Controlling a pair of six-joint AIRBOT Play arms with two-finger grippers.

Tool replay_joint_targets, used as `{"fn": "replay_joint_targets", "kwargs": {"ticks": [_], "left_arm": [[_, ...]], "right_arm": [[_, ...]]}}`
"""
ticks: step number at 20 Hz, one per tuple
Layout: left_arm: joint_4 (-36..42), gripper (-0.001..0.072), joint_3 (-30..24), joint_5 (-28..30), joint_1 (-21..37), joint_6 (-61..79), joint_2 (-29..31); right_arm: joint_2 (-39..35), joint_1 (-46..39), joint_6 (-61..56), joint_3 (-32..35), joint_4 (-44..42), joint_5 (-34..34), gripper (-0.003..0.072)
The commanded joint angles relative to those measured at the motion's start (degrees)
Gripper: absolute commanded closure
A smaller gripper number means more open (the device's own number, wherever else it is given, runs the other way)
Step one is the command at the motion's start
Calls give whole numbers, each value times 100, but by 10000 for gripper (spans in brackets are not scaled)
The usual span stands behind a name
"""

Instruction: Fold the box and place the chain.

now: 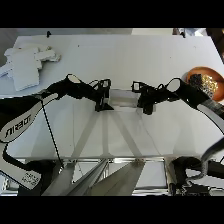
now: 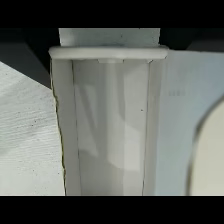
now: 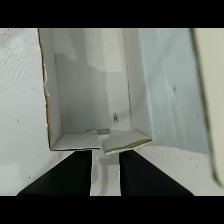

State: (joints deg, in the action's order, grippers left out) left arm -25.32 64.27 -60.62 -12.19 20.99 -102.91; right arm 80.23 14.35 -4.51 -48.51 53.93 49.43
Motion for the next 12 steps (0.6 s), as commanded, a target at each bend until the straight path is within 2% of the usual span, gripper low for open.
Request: {"fn": "replay_joint_targets", "kwargs": {"ticks": [1,6,7,10,12], "left_arm": [[0,367,4,0,4,0,2],[0,367,4,0,4,0,2],[-2,367,4,0,4,0,2],[0,367,4,0,4,0,2],[0,367,4,0,4,0,2]], "right_arm": [[7,22,55,0,-216,68,537],[7,22,55,0,-511,-127,524],[7,22,52,0,-511,-127,462],[9,22,52,0,-553,-127,364],[9,22,52,0,-658,-136,270]]}}
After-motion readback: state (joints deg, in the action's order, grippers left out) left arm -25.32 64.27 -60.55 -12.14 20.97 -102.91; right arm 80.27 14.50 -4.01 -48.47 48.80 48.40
